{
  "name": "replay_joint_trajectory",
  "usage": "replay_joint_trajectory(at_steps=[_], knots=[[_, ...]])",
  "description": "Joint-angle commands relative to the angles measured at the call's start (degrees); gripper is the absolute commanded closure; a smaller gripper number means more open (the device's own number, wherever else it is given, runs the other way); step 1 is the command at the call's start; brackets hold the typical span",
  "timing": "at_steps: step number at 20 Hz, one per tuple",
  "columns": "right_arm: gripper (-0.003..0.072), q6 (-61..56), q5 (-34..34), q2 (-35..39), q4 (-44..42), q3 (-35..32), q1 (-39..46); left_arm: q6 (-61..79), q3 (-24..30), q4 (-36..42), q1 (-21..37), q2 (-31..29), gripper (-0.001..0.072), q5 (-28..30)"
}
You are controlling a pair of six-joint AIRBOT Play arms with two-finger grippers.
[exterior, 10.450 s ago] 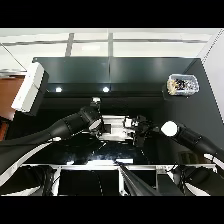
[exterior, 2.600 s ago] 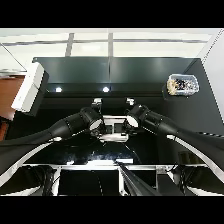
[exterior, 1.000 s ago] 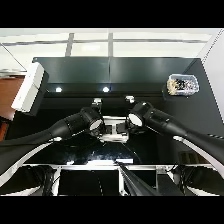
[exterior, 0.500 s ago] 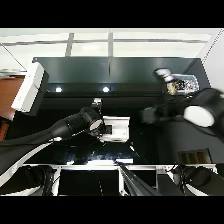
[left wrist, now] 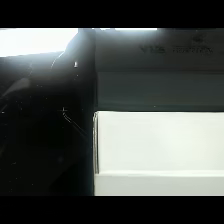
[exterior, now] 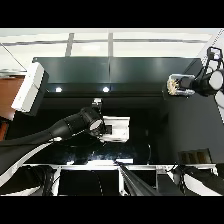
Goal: Fold the box and place the chain.
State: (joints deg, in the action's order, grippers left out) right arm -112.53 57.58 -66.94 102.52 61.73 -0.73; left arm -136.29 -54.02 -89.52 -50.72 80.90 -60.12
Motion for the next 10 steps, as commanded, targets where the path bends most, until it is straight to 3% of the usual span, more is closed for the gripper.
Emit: replay_joint_trajectory(at_steps=[1, 3, 7, 10], knots=[[-0.0016, 3.54, -3.69, -13.75, -4.57, 9.84, 8.68, 0.00, 0.02, 0.02, 0.02, 0.00, 0.0680, 0.04], [0.0154, 3.48, -0.76, -20.94, -4.90, 16.94, 9.79, 0.00, 0.02, 0.02, 0.02, 0.00, 0.0680, -0.07], [0.0154, 1.29, 3.30, -31.19, -4.74, 26.86, 10.69, 0.00, 0.02, 0.00, 0.02, 0.00, 0.0680, -0.37], [0.0155, -0.39, 4.76, -35.06, -4.79, 29.88, 11.78, 0.00, 0.02, 0.00, 0.04, 0.00, 0.0679, -0.37]])
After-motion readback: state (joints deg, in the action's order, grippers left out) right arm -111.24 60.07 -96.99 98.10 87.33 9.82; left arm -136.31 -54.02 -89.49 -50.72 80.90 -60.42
